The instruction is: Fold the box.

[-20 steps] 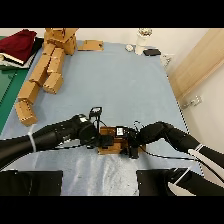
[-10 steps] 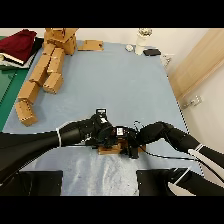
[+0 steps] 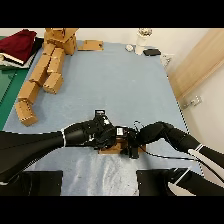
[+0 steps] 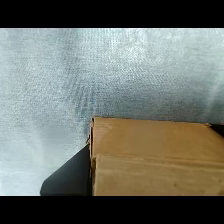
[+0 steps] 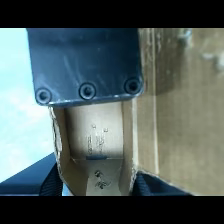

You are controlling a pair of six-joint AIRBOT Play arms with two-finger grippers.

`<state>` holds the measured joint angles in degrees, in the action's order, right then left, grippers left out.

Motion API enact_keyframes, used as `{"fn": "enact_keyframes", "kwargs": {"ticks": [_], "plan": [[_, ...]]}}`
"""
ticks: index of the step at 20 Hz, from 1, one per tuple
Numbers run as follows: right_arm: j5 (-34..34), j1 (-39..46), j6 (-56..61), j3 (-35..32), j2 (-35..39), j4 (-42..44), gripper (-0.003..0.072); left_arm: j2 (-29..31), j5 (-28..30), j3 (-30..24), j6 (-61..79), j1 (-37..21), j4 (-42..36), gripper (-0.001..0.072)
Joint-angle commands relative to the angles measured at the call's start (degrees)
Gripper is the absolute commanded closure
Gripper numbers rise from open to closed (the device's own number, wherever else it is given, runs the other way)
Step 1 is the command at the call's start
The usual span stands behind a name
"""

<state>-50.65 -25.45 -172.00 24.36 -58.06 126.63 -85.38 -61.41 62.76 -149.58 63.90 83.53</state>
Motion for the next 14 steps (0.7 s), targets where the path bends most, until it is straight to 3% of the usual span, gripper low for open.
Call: {"fn": "enact_keyframes", "kwargs": {"ticks": [1, 2, 3, 4, 5, 14], "plan": [[0.0, 0.0, 0.0, 0.0, 0.0, 0.0, 0.0280, -0.1, 0.3, 0.1, -0.3, 0.0, -0.6, 0.0695], [0.0, 0.0, 0.0, 0.0, 0.0, 0.0, 0.0280, -0.1, 0.3, 0.2, 0.3, 0.1, -1.0, 0.0694], [0.0, 0.0, 0.0, 0.0, 0.0, 0.0, 0.0280, -0.1, 0.3, 0.4, 1.0, 0.1, -1.2, 0.0607], [0.0, 0.0, 0.0, 0.0, 0.0, 0.0, 0.0280, 0.0, -0.1, 0.7, 1.1, 0.0, -1.2, 0.0359], [0.0, 0.0, 0.0, 0.0, 0.0, 0.0, 0.0280, 0.1, -0.9, 1.0, 1.1, 0.0, -1.2, 0.0281], [0.0, 0.0, 0.0, 0.0, 0.0, 0.0, 0.0280, 3.1, -3.7, 1.2, 1.1, -0.1, 1.4, 0.0280]]}}
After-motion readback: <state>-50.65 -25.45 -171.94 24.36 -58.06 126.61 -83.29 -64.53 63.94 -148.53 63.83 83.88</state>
